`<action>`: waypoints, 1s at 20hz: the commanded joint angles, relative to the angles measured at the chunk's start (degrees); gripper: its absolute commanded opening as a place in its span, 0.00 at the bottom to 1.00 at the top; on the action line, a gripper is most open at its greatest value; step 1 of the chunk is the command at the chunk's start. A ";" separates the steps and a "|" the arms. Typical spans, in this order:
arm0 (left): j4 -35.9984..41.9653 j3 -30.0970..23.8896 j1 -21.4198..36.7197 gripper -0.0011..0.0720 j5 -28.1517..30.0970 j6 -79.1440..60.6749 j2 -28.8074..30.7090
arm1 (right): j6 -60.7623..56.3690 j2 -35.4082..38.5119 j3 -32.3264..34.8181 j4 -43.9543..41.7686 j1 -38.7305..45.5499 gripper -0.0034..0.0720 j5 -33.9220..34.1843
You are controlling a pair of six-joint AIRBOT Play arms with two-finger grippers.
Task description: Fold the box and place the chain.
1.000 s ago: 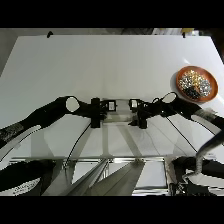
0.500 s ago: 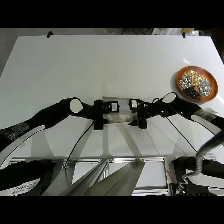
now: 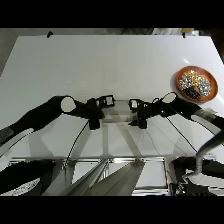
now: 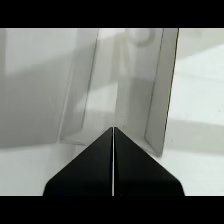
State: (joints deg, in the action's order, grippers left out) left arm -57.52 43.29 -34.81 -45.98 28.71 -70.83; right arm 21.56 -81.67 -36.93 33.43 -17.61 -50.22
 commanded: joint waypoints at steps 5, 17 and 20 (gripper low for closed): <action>-17.14 0.00 10.82 0.02 -11.41 44.70 11.32 | -0.07 0.00 0.00 -0.04 0.00 0.49 -0.02; 4.31 -5.11 14.53 0.02 -6.05 50.18 -2.69 | -0.07 0.00 0.00 -0.04 0.00 0.49 -0.02; 4.22 -5.09 13.18 0.02 -4.37 50.18 -4.85 | -0.07 0.00 0.00 -0.04 0.00 0.49 -0.02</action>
State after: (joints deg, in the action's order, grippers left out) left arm -55.92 38.35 -20.78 -52.56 78.46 -73.01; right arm 21.52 -81.67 -36.93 33.41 -17.61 -50.22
